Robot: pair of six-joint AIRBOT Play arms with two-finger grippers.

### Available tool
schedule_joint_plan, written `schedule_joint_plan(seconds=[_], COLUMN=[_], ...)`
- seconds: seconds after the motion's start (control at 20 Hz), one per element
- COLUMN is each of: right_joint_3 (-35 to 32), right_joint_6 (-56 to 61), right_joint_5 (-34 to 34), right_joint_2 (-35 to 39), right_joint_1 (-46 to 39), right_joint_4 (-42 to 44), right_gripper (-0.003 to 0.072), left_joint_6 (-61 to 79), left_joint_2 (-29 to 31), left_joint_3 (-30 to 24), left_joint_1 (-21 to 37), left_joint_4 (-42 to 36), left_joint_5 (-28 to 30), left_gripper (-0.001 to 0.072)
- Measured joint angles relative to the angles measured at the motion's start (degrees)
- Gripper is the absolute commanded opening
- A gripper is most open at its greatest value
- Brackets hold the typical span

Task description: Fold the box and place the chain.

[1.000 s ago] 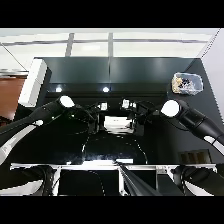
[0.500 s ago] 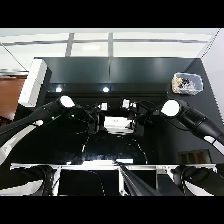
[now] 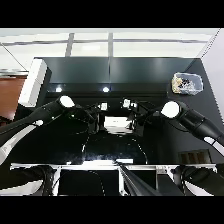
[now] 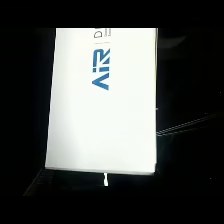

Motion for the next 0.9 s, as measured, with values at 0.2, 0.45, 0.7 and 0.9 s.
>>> schedule_joint_plan(seconds=[0.2,0.45,0.7,0.9], right_joint_3=[1.14,-1.09,-2.12,-2.1], right_joint_6=[8.63,18.16,16.68,8.37], right_joint_5=[2.23,6.75,5.99,5.25], right_joint_2=[2.58,3.72,3.93,3.93], right_joint_1=[-2.97,-7.85,-7.78,-7.72], right_joint_4=[0.2,9.66,12.28,11.8], right_gripper=[0.0383,0.0185,0.029,0.0701], left_joint_6=[-0.11,0.13,0.13,0.11], left_joint_2=[0.0,0.0,0.0,0.0], left_joint_3=[0.0,0.0,0.0,0.0], left_joint_1=[0.0,0.0,0.0,0.0], left_joint_4=[-0.04,0.02,0.02,0.02], left_joint_5=[0.2,0.5,0.96,1.27], left_gripper=[0.0532,0.0532,0.0532,0.0532])
